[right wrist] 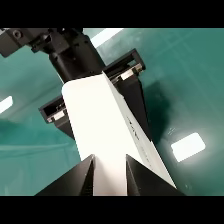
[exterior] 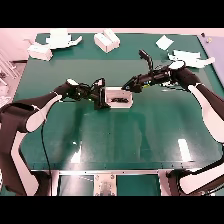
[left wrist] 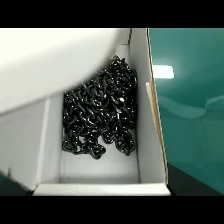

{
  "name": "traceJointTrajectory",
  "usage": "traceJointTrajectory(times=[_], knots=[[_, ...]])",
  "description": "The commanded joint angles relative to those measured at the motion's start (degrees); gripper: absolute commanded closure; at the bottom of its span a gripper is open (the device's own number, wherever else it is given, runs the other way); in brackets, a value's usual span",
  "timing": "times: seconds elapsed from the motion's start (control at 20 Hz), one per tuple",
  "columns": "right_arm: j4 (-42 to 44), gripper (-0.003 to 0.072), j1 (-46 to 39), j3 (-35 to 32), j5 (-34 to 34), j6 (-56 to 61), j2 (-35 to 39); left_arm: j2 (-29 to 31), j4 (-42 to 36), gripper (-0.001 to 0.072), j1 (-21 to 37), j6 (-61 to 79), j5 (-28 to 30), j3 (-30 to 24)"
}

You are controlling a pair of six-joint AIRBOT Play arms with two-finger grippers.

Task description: Fold the box and place the chain.

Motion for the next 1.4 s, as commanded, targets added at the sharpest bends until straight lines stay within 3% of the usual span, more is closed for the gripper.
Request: traceJointTrajectory(times=[0.0,0.4,0.5,0.85,0.9,1.1,1.25,1.35], knots=[[-3.8,0.0409,0.9,0.3,0.8,0.0,0.0,0.0,0.0,0.0172,0.0,0.0,0.0,0.0],[-7.6,0.0381,3.1,0.4,0.9,-1.6,0.0,0.0,0.0,0.0172,0.0,0.0,-0.1,0.0],[-8.9,0.0314,3.3,0.6,0.4,-1.6,0.0,0.0,0.0,0.0171,0.0,0.0,-0.1,0.0],[-9.9,0.0335,3.4,1.7,-1.4,-4.2,0.0,0.0,0.0,0.0172,0.0,0.0,-0.5,0.0],[-9.8,0.0389,3.4,1.9,-1.6,-4.6,0.0,0.0,0.0,0.0172,0.0,0.0,-0.5,0.0],[-9.8,0.0418,3.8,2.5,-1.7,-4.6,0.0,0.0,0.0,0.0172,0.0,0.0,-0.5,0.0],[-10.0,0.0409,4.2,2.5,-1.7,-4.6,-0.3,0.0,0.0,0.0172,0.0,0.0,-0.5,0.0],[-10.0,0.034,4.2,2.6,-1.7,-4.6,-0.4,0.0,0.0,0.0172,0.0,0.0,-0.5,0.0]])
